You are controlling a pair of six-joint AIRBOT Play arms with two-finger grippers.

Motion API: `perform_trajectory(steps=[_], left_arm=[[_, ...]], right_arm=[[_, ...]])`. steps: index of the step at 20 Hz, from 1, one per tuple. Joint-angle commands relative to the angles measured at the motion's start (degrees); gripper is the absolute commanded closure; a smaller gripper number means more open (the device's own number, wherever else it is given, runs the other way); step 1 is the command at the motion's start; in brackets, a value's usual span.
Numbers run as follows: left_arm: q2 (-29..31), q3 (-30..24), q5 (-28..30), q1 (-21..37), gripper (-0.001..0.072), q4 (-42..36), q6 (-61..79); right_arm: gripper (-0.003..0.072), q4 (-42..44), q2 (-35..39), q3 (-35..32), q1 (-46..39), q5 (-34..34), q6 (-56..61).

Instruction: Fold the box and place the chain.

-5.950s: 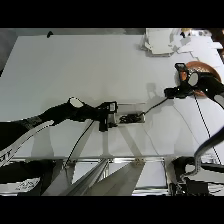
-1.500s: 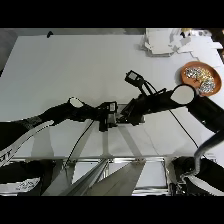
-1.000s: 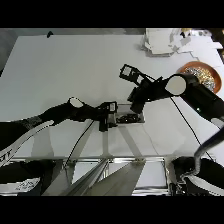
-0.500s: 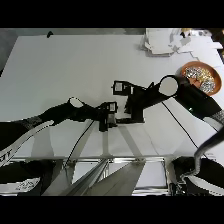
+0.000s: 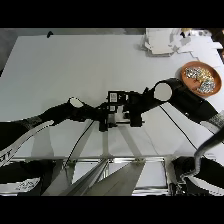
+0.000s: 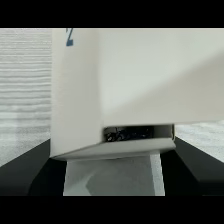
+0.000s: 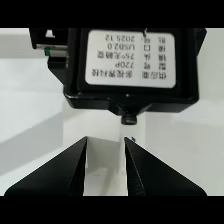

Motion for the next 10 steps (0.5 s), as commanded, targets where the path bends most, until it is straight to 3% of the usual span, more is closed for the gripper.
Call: perform_trajectory(steps=[1, 4, 6, 10], left_arm=[[0.02, -0.02, 0.00, 0.00, 0.0455, 0.02, 0.02], [0.02, -0.02, 0.00, 0.00, 0.0455, 0.02, 0.02], [0.02, -0.02, 0.00, 0.00, 0.0455, 0.02, 0.02], [0.02, -0.02, 0.00, 0.02, 0.0455, 0.02, 0.02]], right_arm=[[0.0415, -2.97, 0.02, -0.76, 0.20, -1.14, 0.20], [0.0428, -2.95, 0.02, -1.36, 0.20, -1.18, 0.20], [0.0512, -2.95, 0.02, -1.84, 0.20, -1.25, 0.20], [0.0606, -2.95, 0.02, -2.67, 0.20, -1.66, 0.24]])
